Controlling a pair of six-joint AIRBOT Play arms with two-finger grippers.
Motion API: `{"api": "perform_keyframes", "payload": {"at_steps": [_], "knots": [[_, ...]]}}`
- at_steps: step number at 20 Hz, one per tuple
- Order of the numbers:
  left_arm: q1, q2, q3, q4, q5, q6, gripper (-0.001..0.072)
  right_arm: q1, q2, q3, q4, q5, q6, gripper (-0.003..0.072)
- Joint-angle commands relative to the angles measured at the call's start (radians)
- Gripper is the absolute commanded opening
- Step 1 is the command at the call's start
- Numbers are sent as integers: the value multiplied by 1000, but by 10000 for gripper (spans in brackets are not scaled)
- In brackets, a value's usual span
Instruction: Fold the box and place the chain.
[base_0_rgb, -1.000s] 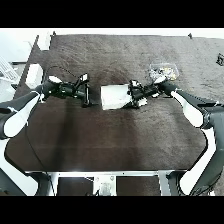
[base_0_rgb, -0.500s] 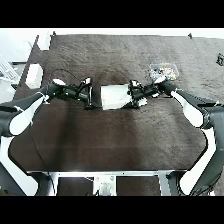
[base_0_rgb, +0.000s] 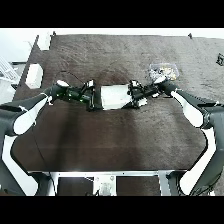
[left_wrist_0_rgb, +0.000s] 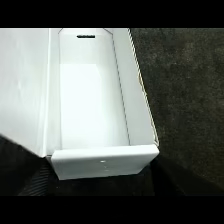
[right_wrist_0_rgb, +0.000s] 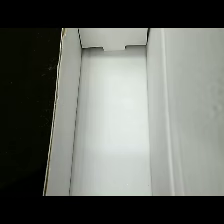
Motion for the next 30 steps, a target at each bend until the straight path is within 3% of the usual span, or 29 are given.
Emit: {"api": "perform_keyframes", "payload": {"at_steps": [1, 16, 22, 27, 30], "knots": [[-5, -23, 5, -42, 6, 4, 720, 0, 0, 0, 0, 0, 0, 592], [14, -53, 37, -124, 33, 29, 720, 0, 0, 0, 0, 0, 0, 592], [34, -54, 83, 9, -2, 6, 720, 0, 0, 0, 0, 0, 0, 593], [30, -103, 164, 67, -74, -87, 720, 0, 0, 0, 0, 0, 0, 592], [20, -128, 203, 74, -67, -94, 720, 0, 0, 0, 1, 0, 0, 592]]}}
